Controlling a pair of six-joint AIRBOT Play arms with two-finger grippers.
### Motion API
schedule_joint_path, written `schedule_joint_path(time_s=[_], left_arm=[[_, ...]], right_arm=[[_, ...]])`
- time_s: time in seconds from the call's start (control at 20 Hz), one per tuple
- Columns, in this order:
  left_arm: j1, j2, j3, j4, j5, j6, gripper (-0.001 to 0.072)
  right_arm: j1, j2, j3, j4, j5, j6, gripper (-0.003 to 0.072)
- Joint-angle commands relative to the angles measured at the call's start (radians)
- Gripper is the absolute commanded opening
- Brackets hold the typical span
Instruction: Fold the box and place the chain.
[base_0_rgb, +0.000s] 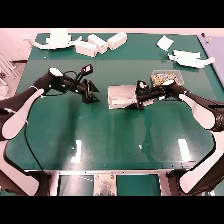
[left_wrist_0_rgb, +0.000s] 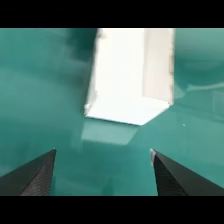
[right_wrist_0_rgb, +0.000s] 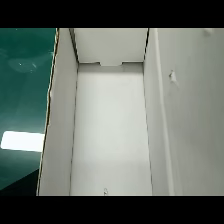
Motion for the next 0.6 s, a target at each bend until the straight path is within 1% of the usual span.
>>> schedule_joint_path(time_s=[0.0,0.15,0.25,0.35,0.55], left_arm=[[-0.001,-0.053,-0.007,-0.101,-0.058,0.195,0.0678],[-0.011,-0.076,-0.005,-0.148,-0.047,0.276,0.0678],[-0.03,-0.087,-0.005,-0.148,-0.043,0.307,0.0678],[-0.058,-0.098,-0.003,-0.135,-0.003,0.321,0.0678],[-0.097,-0.104,-0.003,-0.137,0.024,0.338,0.0678]], right_arm=[[0.0,0.001,0.0,0.0,0.0,0.0,0.0594],[0.0,0.001,0.0,0.0,0.0,0.0,0.0594],[0.0,0.001,0.0,0.0,0.0,0.0,0.0594],[0.0,0.001,0.0,0.0,0.0,0.0,0.0594],[0.0,0.001,0.0,0.0,0.0,0.0,0.0594]])
